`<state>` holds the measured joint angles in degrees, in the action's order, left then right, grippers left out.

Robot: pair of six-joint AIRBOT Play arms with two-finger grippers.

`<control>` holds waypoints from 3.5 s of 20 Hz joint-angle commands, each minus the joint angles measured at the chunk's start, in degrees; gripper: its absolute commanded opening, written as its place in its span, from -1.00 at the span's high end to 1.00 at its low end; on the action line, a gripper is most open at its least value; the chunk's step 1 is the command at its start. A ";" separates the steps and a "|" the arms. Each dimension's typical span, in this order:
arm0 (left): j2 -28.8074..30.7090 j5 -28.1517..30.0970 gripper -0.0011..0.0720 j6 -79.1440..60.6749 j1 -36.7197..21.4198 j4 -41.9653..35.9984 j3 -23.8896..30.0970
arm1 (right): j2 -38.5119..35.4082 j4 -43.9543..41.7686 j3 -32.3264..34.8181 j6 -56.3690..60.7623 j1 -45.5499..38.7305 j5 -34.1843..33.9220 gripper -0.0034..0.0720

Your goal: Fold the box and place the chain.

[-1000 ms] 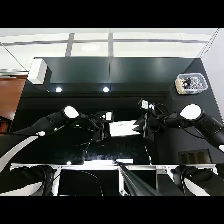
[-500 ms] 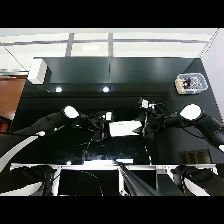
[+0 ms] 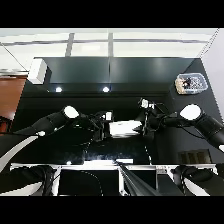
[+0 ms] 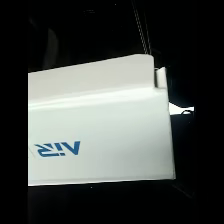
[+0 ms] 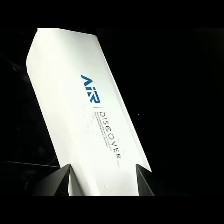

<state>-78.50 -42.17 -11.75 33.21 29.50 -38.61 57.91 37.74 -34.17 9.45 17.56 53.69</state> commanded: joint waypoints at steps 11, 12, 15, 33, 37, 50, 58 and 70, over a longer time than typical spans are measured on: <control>-0.02 0.00 -0.37 -0.04 0.02 0.02 0.02 | 0.02 0.39 0.00 0.85 0.07 -0.52 -0.32; -0.02 0.00 -0.37 -0.02 0.02 0.02 0.02 | 0.04 0.48 0.02 0.83 0.07 -0.55 -0.31; -0.02 0.00 -0.37 -0.04 0.02 0.02 0.02 | 0.22 0.68 0.02 0.83 0.07 -0.68 -0.31; -0.02 0.00 -0.37 -0.04 0.02 0.02 0.02 | 1.14 0.68 0.04 0.83 0.07 -1.01 -0.24; -0.02 0.00 -0.37 -0.04 0.02 0.02 0.02 | 1.33 1.40 0.04 0.85 1.20 -1.01 -0.24; -0.02 0.00 -0.37 -0.04 0.02 0.02 0.02 | 1.33 3.32 0.04 1.05 3.23 -1.49 -0.24; -0.02 0.02 -0.37 -0.04 0.02 0.02 0.02 | 1.36 7.52 0.09 1.09 3.26 -1.05 -0.24; -0.02 0.00 -0.37 -0.04 0.02 0.02 0.02 | 0.92 7.72 0.09 2.58 3.23 -1.01 -0.24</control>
<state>-78.50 -42.17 -11.73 33.21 29.52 -38.63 59.09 46.17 -34.04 11.62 20.82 52.77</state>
